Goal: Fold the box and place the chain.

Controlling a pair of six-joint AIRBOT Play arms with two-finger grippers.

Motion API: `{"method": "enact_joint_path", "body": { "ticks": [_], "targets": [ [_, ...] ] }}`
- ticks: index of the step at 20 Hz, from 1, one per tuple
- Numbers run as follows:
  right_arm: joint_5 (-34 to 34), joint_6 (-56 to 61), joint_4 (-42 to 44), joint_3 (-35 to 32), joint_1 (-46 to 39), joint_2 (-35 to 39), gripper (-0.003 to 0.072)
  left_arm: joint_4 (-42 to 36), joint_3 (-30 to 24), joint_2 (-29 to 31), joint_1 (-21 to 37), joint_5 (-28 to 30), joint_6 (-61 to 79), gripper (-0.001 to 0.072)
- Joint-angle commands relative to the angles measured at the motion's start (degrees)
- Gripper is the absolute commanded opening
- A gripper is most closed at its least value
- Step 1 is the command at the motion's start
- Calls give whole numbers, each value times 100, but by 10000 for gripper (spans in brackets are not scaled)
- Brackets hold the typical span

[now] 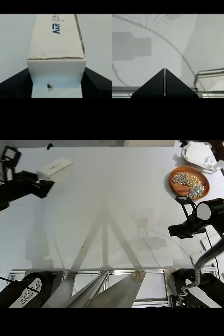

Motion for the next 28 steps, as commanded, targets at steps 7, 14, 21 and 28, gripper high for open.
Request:
{"method": "enact_joint_path", "body": {
  "ticks": [7,14,21,28],
  "targets": [
    [-72,-2,4,-4,0,0,21,1130,-68,-81,2144,-549,-951,7],
    [-72,-2,2,-4,2,0,21,1412,-122,-1016,2186,-966,-962,4],
    [-81,-2,22,-4,2,0,21,2791,-122,-1423,2184,-1412,-1694,4],
    [-144,-2,22,-4,0,0,21,3335,-122,-1423,2184,-1884,-1882,12]
  ]
}}
